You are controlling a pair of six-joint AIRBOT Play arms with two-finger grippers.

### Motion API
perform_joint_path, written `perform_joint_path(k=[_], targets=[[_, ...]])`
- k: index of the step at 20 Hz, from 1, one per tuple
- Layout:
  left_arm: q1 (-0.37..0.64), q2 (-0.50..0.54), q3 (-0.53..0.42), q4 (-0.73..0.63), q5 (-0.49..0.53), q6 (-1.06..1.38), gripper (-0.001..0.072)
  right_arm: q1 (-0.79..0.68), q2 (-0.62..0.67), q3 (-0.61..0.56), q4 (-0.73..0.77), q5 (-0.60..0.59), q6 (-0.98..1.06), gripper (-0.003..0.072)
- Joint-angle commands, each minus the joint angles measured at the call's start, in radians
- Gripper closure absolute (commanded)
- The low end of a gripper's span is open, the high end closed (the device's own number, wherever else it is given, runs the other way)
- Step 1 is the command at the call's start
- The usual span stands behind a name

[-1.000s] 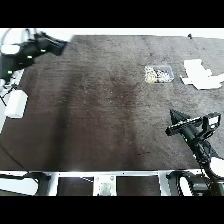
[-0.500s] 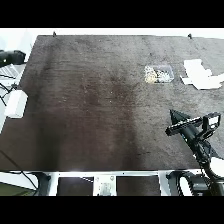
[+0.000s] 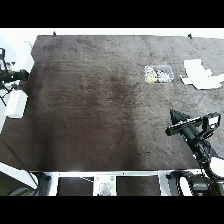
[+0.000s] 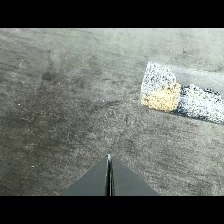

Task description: Fold the box and place the chain.

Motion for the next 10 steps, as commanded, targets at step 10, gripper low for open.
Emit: perform_joint_path(k=[10], targets=[[0.003, -0.128, 0.039, -0.116, 0.092, 0.196, 0.0691, 0.000, 0.000, 0.000, 0.000, 0.000, 0.000, 0.0667]])
